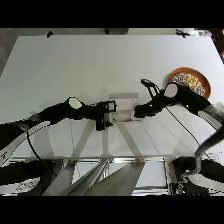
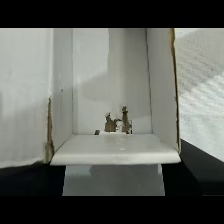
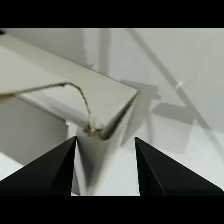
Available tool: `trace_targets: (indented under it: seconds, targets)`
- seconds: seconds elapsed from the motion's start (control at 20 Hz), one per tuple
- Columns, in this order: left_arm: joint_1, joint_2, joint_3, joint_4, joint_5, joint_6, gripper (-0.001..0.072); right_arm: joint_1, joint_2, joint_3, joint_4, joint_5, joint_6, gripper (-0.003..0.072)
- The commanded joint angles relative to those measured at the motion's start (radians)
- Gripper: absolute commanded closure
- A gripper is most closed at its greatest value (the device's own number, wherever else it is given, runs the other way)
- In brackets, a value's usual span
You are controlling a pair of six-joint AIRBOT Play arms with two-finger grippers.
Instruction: Fold the box and place the chain.
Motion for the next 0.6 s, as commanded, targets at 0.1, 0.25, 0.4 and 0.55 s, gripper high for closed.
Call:
trace_targets:
  seconds: [0.1,0.25,0.4,0.55]
  targets:
    - [0.000,0.000,0.000,0.001,0.000,0.002,0.0322,0.122,-0.001,0.016,-0.224,-0.077,0.333,0.0328]
    - [0.000,0.000,0.000,0.001,0.000,0.002,0.0322,0.180,-0.003,0.021,-0.275,-0.146,0.449,0.0332]
    - [-0.001,0.000,0.000,0.001,0.000,0.002,0.0322,0.230,-0.034,0.049,-0.307,-0.139,0.502,0.0358]
    - [0.000,0.000,0.000,0.001,0.000,0.002,0.0322,0.259,-0.069,0.059,-0.349,-0.119,0.561,0.0365]
